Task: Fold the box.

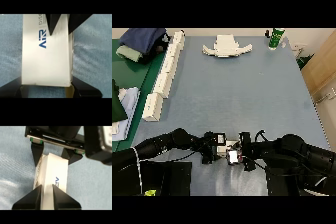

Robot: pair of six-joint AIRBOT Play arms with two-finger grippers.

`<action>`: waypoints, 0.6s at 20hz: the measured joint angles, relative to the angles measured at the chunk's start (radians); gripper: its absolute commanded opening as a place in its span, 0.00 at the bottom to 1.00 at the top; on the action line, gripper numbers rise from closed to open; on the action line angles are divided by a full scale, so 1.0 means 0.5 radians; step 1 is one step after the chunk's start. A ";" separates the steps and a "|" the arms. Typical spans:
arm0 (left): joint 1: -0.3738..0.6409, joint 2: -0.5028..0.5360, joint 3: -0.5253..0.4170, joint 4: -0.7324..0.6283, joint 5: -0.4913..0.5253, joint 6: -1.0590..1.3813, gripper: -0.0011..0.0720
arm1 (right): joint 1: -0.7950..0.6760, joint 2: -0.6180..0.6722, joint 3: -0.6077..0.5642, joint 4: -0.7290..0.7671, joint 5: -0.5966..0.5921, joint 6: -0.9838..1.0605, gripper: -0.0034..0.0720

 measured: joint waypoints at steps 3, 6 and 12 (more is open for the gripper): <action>0.000 0.000 0.000 -0.001 0.000 0.000 0.66 | 0.000 0.001 0.000 0.008 -0.008 0.000 0.54; 0.000 0.000 0.000 -0.001 -0.001 -0.001 0.66 | -0.001 0.037 -0.002 0.010 -0.031 0.008 0.56; 0.000 0.000 0.000 -0.001 -0.001 -0.001 0.66 | 0.000 0.174 -0.002 0.035 -0.014 0.085 0.07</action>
